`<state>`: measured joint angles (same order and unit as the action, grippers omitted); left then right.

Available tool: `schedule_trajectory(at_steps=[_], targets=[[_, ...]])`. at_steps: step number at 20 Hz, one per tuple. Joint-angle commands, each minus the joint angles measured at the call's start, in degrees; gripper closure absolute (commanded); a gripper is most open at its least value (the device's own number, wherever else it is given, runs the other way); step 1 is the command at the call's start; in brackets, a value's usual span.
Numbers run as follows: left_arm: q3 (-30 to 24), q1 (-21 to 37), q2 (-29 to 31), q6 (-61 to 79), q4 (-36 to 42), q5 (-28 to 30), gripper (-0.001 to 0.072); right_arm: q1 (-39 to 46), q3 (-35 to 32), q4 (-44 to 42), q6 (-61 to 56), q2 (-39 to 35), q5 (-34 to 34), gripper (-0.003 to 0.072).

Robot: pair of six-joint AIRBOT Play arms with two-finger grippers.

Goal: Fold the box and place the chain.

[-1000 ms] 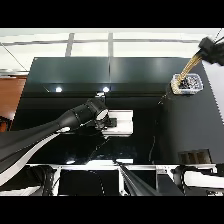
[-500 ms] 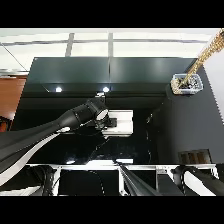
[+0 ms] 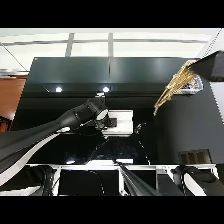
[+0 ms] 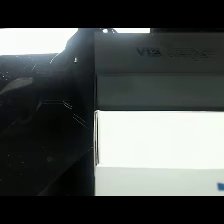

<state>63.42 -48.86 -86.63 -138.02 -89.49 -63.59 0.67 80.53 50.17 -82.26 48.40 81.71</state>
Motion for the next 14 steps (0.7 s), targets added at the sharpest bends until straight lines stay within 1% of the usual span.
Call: schedule_trajectory(at_steps=[1, 6, 9, 11, 14], targets=[[0.02, 0.04, 0.02, 0.02, 0.02, 0.02, 0.0686, -7.21, -0.83, -4.5, 0.46, -0.74, 1.11, 0.0679], [0.02, 0.04, 0.02, 0.0, 0.02, 0.02, 0.0686, -15.15, -0.83, -6.08, 0.2, 0.0, -7.26, 0.068], [0.02, 0.04, 0.02, 0.02, 0.02, 0.02, 0.0686, -18.53, -1.55, -6.01, -0.42, 2.1, -7.98, 0.0679], [0.02, 0.04, 0.02, 0.0, 0.02, 0.02, 0.0686, -20.26, -3.67, -5.99, -0.42, 3.17, -9.11, 0.0679], [0.02, 0.04, 0.02, 0.02, 0.02, 0.02, 0.0686, -21.24, -9.6, -6.03, -0.52, 3.3, -11.34, 0.0679]])
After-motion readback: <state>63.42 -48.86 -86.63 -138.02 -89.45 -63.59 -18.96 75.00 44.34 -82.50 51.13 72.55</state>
